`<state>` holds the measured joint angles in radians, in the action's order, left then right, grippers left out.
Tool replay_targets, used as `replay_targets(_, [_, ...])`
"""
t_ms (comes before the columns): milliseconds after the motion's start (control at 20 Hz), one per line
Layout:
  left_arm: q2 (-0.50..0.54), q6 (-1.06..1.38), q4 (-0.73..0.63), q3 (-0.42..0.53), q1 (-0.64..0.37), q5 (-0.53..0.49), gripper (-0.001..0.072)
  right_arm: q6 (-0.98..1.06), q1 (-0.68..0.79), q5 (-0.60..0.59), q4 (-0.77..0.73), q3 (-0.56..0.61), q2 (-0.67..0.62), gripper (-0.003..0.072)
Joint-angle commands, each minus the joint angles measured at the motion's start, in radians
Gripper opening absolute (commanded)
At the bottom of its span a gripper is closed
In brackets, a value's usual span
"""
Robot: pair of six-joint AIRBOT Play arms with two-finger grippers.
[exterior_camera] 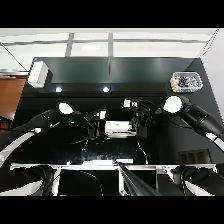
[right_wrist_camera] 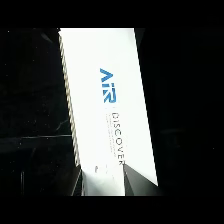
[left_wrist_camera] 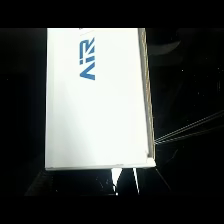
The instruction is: Fold the box and place the chain.
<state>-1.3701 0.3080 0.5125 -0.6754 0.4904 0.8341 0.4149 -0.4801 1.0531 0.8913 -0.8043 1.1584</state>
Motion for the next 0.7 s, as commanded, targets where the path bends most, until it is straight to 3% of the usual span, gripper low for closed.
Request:
replay_targets(0, [0.000, -0.001, 0.000, 0.000, 0.000, 0.000, 0.0412, 0.001, 0.000, 0.000, 0.000, 0.000, 0.000, 0.0287])
replay_targets(450, [0.000, -0.001, 0.000, 0.000, 0.000, 0.000, 0.0412, 0.019, -0.011, 0.000, 0.003, 0.003, 0.000, 0.0288])
replay_targets(500, [0.000, -0.001, 0.000, 0.000, 0.000, 0.000, 0.0412, 0.019, -0.014, -0.003, 0.004, 0.004, 0.000, 0.0309])
replay_targets(550, [0.000, -0.001, 0.000, 0.000, 0.000, 0.000, 0.0412, 0.023, -0.014, -0.008, 0.004, 0.005, 0.000, 0.0397])
replay_targets(650, [0.000, -0.001, 0.000, 0.000, 0.000, 0.000, 0.0412, 0.024, -0.014, -0.019, 0.004, 0.007, 0.000, 0.0384])
